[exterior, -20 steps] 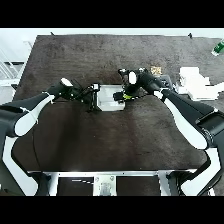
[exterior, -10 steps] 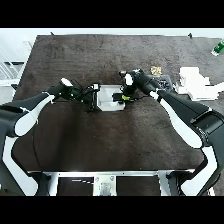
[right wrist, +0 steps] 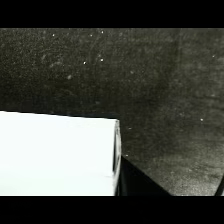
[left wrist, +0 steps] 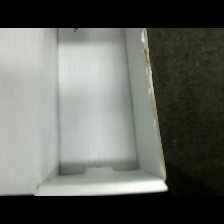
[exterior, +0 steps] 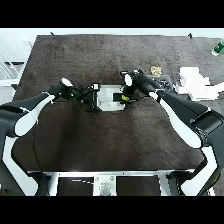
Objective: Fold the box and place the chain.
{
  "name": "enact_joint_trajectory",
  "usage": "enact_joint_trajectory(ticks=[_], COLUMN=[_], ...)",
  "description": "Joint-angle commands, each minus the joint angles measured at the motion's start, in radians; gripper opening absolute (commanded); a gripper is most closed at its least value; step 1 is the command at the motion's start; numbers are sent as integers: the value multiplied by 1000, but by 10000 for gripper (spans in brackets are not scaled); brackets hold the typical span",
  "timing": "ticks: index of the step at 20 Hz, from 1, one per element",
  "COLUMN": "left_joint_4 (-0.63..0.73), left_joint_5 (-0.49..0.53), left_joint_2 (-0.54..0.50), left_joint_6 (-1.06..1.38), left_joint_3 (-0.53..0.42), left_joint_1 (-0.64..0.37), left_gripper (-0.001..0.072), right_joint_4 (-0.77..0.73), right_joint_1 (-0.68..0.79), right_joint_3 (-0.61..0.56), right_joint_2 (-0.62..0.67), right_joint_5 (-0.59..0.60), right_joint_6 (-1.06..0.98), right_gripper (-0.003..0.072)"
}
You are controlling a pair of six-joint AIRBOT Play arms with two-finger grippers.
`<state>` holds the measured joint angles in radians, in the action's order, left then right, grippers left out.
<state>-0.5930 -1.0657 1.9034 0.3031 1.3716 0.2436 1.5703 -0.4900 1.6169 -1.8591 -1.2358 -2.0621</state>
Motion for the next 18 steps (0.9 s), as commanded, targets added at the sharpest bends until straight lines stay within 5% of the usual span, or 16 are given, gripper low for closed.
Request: enact_joint_trajectory(ticks=[1, 5, 7, 14, 16, 18], left_joint_4=[0, 0, 0, 0, 0, 0], left_joint_5=[0, 0, 0, 0, 0, 0], left_joint_2=[0, 0, 0, 0, 0, 0], left_joint_6=[0, 0, 0, 0, 0, 0], left_joint_3=[0, 0, 0, 0, 0, 0], left_joint_1=[-1, -1, -1, -1, -1, -1], left_gripper=[423, 423, 423, 423, 423, 423], right_joint_4=[2, 6, 5, 8, 129, 282], right_joint_1=[-1, -1, -1, -1, -1, 9], right_joint_3=[2, 5, 16, 26, 25, 25], right_joint_2=[-1, 0, 1, 108, 185, 271], right_joint_5=[-10, -3, -3, -39, 1, 66], right_joint_6=[-6, -6, 9, 150, 149, 149], right_gripper=[40, 50, 399, 413, 517, 517])
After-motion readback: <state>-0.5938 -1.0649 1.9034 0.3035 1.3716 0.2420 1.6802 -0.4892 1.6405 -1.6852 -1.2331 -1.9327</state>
